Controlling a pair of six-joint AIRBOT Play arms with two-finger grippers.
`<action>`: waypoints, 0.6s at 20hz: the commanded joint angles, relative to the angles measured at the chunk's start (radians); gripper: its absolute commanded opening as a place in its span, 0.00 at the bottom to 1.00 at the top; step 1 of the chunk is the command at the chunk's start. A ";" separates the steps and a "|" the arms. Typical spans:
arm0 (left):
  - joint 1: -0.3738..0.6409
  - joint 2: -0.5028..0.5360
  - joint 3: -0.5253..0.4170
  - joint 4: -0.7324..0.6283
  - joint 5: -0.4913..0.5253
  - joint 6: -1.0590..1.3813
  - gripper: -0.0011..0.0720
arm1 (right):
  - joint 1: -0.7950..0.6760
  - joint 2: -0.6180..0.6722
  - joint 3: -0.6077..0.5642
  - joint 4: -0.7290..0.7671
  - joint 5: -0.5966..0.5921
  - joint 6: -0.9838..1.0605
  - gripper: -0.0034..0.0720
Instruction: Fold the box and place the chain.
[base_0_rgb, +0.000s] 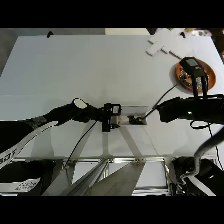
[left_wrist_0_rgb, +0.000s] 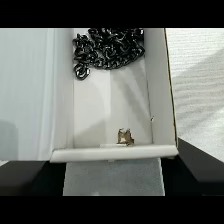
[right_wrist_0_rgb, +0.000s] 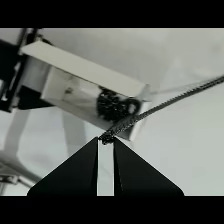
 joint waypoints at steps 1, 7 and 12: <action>0.000 0.000 0.000 0.000 0.000 0.000 0.03 | 0.079 -0.027 -0.052 0.069 -0.084 -0.016 0.07; 0.000 0.000 0.000 0.000 0.000 0.000 0.03 | 0.185 -0.192 -0.138 0.068 -0.307 -0.028 0.07; 0.000 0.000 0.000 0.000 0.000 0.000 0.03 | 0.227 -0.291 -0.138 0.067 -0.320 -0.042 0.07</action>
